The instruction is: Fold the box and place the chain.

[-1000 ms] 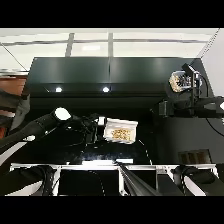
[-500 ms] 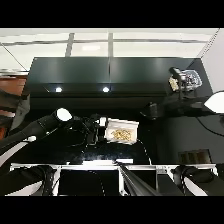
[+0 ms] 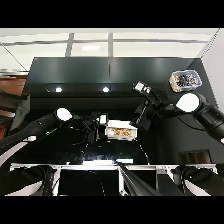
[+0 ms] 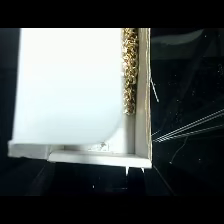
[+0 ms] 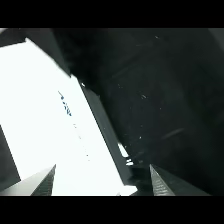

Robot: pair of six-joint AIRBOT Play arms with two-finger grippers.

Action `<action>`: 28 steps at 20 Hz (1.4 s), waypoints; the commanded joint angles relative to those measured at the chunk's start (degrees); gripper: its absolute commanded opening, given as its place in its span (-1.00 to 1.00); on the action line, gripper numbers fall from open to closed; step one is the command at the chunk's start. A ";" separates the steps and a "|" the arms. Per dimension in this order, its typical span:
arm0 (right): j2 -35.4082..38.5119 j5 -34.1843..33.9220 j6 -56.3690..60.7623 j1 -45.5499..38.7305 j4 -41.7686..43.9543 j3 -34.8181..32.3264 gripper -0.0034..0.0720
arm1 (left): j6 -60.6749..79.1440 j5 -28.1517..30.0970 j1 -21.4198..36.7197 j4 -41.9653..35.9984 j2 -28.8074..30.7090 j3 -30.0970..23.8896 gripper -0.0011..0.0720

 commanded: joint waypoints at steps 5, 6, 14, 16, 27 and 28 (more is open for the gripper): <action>-3.45 0.96 -17.64 0.24 6.08 -1.75 0.88 | -0.02 0.28 0.02 0.09 -0.02 0.07 -0.06; -3.93 0.61 -18.97 0.24 6.54 -2.54 0.88 | 0.00 0.28 0.02 0.11 -0.02 0.07 -0.06; -4.57 1.86 -21.75 0.42 9.66 -4.15 0.62 | -0.02 -0.22 0.00 0.09 -0.02 0.07 -0.06; -4.42 2.19 -20.20 1.18 9.68 -4.15 1.00 | -0.02 -0.39 -0.02 0.09 -0.02 0.07 -0.06; -4.13 -2.08 -18.64 5.09 3.93 -3.39 0.56 | -0.02 -0.61 -0.07 0.09 -0.02 0.07 -0.06; -4.09 -1.86 -18.51 5.09 3.87 -2.89 0.56 | 0.00 -0.63 -0.07 0.09 -0.02 0.07 -0.06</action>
